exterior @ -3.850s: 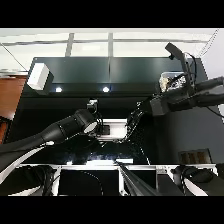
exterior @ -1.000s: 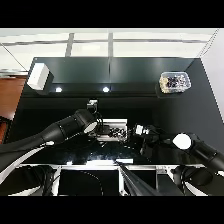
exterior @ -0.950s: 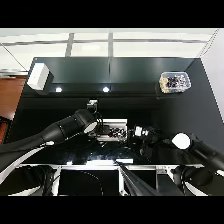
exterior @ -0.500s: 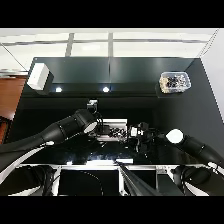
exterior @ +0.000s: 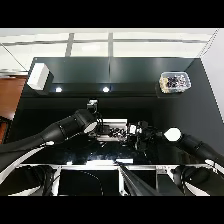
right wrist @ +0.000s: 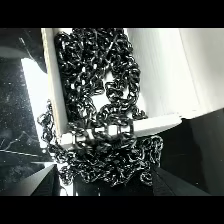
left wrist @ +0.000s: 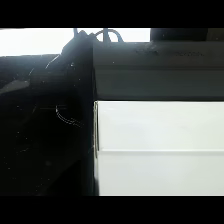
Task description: Fold the box and place the chain.
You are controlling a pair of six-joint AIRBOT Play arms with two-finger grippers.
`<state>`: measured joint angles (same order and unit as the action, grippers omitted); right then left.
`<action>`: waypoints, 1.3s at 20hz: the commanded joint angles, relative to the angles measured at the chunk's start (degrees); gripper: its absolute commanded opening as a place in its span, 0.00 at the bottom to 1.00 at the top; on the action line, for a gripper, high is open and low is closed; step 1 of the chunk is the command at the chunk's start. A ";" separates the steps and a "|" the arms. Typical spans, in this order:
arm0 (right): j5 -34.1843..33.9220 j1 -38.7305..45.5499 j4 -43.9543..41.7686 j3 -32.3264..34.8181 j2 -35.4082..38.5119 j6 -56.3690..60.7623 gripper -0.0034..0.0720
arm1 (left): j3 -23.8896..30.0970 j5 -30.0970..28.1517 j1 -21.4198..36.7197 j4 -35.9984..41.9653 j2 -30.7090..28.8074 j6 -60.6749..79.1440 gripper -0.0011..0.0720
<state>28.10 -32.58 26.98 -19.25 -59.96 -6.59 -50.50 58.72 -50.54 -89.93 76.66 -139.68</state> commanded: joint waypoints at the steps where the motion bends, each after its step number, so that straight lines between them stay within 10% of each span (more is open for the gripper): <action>1: 0.46 -0.07 1.60 -0.55 -0.74 1.49 0.97 | -0.07 0.00 0.02 0.00 -0.02 0.00 0.06; 6: 0.59 -0.07 1.60 -0.66 -0.90 1.62 0.92 | -0.07 -0.02 0.02 -0.02 -0.02 -0.02 0.06; 8: 0.61 -0.07 1.62 -0.66 -0.90 1.62 0.25 | -0.07 -0.02 0.02 -0.02 -0.02 -0.02 0.06; 13: 0.59 -0.04 1.55 -0.66 -0.90 1.73 0.06 | -0.07 0.00 0.02 -0.02 -0.02 -0.02 0.06; 20: 6.27 0.26 8.00 -0.70 4.26 19.50 0.06 | -0.07 0.00 0.02 -0.02 -0.02 0.00 0.06; 26: 25.86 4.02 17.73 -8.72 17.97 42.95 0.06 | -0.07 -0.02 0.02 -0.02 -0.02 0.00 0.06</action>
